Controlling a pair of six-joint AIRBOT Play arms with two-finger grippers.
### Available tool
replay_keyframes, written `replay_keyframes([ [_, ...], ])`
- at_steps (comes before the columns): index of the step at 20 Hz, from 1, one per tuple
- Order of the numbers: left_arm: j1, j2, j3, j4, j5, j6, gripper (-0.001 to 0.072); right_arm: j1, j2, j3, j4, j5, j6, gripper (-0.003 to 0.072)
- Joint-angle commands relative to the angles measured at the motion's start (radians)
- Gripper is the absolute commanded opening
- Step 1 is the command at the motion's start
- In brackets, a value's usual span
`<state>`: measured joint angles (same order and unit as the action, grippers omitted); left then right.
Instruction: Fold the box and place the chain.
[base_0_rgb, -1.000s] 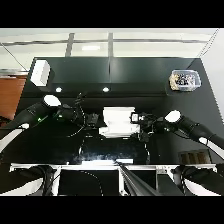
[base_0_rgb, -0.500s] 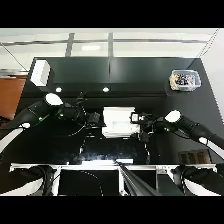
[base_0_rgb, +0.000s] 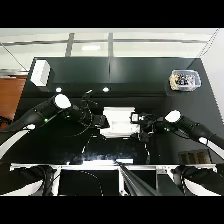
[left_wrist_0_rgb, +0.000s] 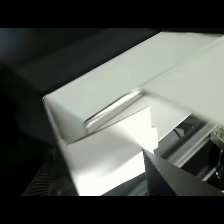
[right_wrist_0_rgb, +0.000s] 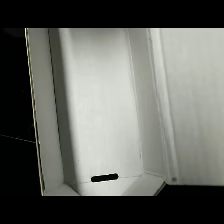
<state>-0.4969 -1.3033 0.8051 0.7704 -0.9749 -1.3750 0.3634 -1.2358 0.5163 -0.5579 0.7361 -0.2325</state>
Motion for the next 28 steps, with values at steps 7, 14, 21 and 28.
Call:
replay_keyframes([
  [7, -0.086, -0.011, 0.047, 0.163, 0.035, -0.175, 0.0622, 0.000, 0.001, 0.000, 0.000, 0.000, 0.000, 0.0440],
  [14, -0.121, -0.020, 0.075, 0.281, 0.056, -0.373, 0.0620, 0.000, 0.001, 0.000, 0.000, 0.000, 0.000, 0.0440],
  [21, -0.150, -0.020, 0.084, 0.288, 0.052, -0.410, 0.0618, 0.000, 0.001, 0.000, 0.000, -0.001, 0.000, 0.0440],
  [28, -0.194, -0.020, 0.106, 0.335, 0.053, -0.494, 0.0577, 0.000, 0.001, 0.000, 0.000, -0.001, 0.000, 0.0440],
])
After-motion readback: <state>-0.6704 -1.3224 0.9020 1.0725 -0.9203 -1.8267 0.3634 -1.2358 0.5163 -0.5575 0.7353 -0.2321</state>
